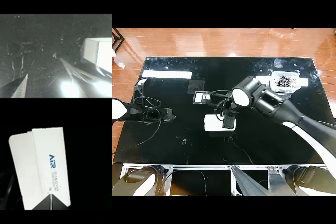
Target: Fold the box and place the chain.
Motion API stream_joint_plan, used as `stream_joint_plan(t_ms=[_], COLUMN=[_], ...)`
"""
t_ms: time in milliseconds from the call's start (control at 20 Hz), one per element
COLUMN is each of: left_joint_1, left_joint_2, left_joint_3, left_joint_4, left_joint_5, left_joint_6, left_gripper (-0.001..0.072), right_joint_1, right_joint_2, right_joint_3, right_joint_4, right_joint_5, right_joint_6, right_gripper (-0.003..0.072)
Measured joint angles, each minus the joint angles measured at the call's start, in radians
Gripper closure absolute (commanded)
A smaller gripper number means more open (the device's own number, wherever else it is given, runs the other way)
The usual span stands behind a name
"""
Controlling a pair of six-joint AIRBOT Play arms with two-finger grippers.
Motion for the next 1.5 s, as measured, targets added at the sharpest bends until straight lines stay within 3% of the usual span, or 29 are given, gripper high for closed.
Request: stream_joint_plan(t_ms=[100,200,400,750,1500], left_joint_1=[0.0,0.0,0.0,0.0,0.0], left_joint_2=[0.0,0.0,0.0,0.0,0.0], left_joint_3=[0.0,0.0,0.0,0.0,0.0], left_joint_4=[0.0,0.0,-0.005,-0.009,-0.007], left_joint_5=[0.0,0.0,0.0,0.0,0.0], left_joint_6=[0.0,0.0,0.008,0.017,0.023], left_gripper=[0.0063,0.0063,0.0063,0.0063,0.0063], right_joint_1=[0.0,-0.004,0.002,0.049,0.079], right_joint_2=[0.027,0.042,0.051,0.021,-0.026], right_joint_3=[0.002,-0.003,-0.053,-0.115,-0.132], right_joint_4=[-0.003,-0.006,-0.02,-0.032,-0.072], right_joint_5=[0.023,0.048,0.065,-0.031,-0.106], right_joint_6=[0.045,0.1,0.061,-0.015,-0.042], right_gripper=[0.0655,-0.0016,-0.0024,-0.0023,-0.0015])
